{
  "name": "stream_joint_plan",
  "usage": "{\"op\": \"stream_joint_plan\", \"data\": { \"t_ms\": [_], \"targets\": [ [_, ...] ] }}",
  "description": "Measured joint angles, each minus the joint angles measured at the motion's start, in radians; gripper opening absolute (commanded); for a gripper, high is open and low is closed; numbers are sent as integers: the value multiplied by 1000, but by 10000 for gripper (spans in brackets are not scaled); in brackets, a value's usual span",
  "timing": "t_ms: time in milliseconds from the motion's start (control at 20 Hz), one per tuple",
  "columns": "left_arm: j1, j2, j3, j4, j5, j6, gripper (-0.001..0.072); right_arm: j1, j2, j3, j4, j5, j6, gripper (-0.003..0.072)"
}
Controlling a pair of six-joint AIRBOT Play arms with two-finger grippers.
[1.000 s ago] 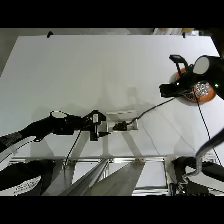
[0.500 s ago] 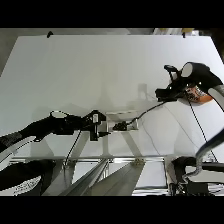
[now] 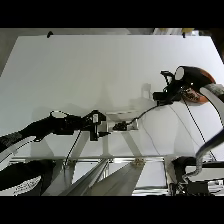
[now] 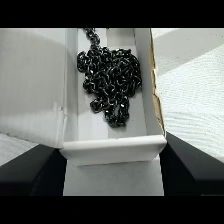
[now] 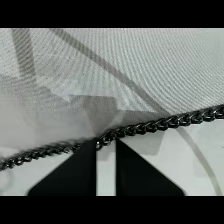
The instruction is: Fold the box and place the chain.
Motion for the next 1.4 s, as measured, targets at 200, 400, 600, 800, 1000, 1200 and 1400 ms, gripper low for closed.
{"op": "stream_joint_plan", "data": {
  "t_ms": [200,400,600,800,1000,1200,1400],
  "targets": [
    [0,0,0,0,0,0,203,51,8,-2,6,3,-13,16],
    [0,0,0,0,0,0,203,106,116,-1,-15,13,-52,16],
    [0,0,0,0,0,0,203,161,292,-2,-19,66,-74,16],
    [0,0,0,0,0,0,203,230,463,-2,2,143,-80,16],
    [0,0,0,0,0,0,203,326,565,-2,80,183,-80,16],
    [0,0,0,0,0,0,203,448,596,-2,130,149,-80,16],
    [0,0,0,0,0,0,203,549,605,-2,153,61,-71,17]
  ]
}}
